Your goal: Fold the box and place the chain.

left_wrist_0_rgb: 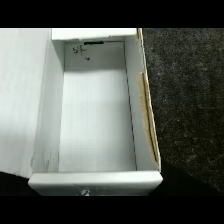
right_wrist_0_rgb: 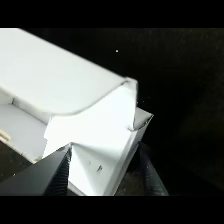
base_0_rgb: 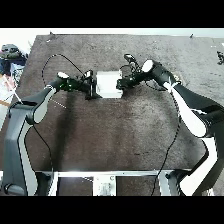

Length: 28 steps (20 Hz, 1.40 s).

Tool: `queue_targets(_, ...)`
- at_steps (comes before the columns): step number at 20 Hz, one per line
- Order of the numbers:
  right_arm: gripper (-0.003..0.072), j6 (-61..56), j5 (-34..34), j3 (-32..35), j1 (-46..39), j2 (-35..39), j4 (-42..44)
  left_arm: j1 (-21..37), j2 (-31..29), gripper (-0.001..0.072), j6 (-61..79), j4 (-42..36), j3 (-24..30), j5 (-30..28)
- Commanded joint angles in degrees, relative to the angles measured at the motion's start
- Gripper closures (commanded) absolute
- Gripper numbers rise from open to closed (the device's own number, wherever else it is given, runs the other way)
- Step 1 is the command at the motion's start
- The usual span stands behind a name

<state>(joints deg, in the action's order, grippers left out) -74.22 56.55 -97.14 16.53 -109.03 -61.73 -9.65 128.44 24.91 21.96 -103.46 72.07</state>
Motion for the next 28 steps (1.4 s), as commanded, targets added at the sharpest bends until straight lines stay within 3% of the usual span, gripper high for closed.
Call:
queue_targets(1,0.0222,-3.04,0.15,-1.86,1.44,-1.53,-2.93,0.0,0.0,0.0179,0.02,-0.02,0.02,0.13)
queue_targets(5,0.0222,-9.57,3.45,-6.58,3.98,-4.13,-13.53,0.0,0.0,0.0178,0.02,-0.02,0.02,0.11)
queue_targets(10,0.0223,-15.98,3.65,-7.04,5.73,-5.16,-21.11,0.0,0.0,0.0178,0.02,-0.04,0.02,0.11)
queue_targets(13,0.0225,-17.73,3.67,-7.32,5.84,-5.27,-21.66,0.0,0.0,0.0178,0.02,-0.07,0.02,0.11)
queue_targets(14,0.0329,-18.08,3.89,-7.58,5.9,-5.27,-21.97,0.0,0.0,0.0178,0.02,-0.07,0.02,0.13)
queue_targets(15,0.0372,-18.8,3.96,-7.82,5.9,-5.29,-22.05,0.0,0.0,0.0179,0.02,-0.07,0.02,0.11)
queue_targets(21,0.0373,-22.16,5.09,-9.07,6.32,-5.73,-23.19,0.0,0.0,0.0178,0.02,-0.09,0.02,0.11)
queue_targets(24,0.0373,-22.27,8.76,-13.46,7.15,-8.66,-23.91,0.0,0.0,0.0178,0.02,-0.07,0.02,0.13)
queue_targets(28,0.0373,-24.46,12.96,-17.49,9.09,-10.86,-30.77,0.0,0.0,0.0178,0.02,-0.09,0.02,0.11)
